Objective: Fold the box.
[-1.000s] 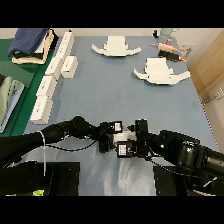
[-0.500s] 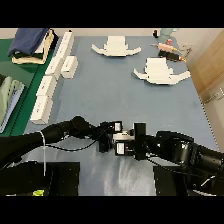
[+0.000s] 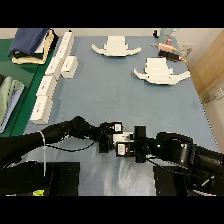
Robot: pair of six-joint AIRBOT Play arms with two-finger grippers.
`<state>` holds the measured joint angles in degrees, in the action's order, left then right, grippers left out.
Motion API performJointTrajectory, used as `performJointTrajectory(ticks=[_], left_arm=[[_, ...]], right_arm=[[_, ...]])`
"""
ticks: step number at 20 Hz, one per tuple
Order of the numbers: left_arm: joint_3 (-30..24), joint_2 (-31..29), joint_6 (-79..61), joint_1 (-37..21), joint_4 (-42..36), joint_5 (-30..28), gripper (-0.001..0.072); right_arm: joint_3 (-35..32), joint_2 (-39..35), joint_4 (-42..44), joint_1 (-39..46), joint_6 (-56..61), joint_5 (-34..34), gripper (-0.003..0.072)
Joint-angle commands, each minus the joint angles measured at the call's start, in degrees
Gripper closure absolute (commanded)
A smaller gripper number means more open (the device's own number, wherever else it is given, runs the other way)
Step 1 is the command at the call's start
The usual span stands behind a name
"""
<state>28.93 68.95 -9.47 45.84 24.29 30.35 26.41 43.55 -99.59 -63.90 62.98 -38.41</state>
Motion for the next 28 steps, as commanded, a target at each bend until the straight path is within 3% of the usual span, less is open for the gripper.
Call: performJointTrajectory(ticks=[1, 5, 9, 11, 13, 16, 28], left_arm=[[0.0, 0.0, 0.07, 0.02, -0.02, -0.22, 0.0305], [0.0, 0.0, 0.07, 0.02, -0.02, -0.2, 0.0304], [0.0, 0.0, 0.07, 0.02, -0.02, -0.2, 0.0304], [0.0, 0.0, 0.07, 0.02, -0.02, -0.2, 0.0304], [0.0, 0.0, 0.07, 0.02, -0.02, -0.22, 0.0304], [0.0, 0.0, 0.07, 0.02, -0.02, -0.2, 0.0304], [0.0, 0.0, 0.07, 0.0, -0.02, -0.2, 0.0304]], right_arm=[[0.04, -0.39, 0.48, -0.04, -0.07, -0.63, 0.0427], [0.17, -2.56, 0.46, -0.04, -0.04, -0.5, 0.0304], [0.17, -4.81, 0.48, 0.0, 8.35, 1.44, 0.031], [-0.46, -4.55, 0.63, 0.0, 16.72, 3.61, 0.0382], [-2.14, -3.78, 0.63, 0.0, 22.34, 7.41, 0.0681], [-4.04, -2.78, 0.72, 0.0, 26.47, 11.98, 0.0686], [-6.49, -0.26, 5.81, -0.04, 26.58, 11.58, 0.0686]])
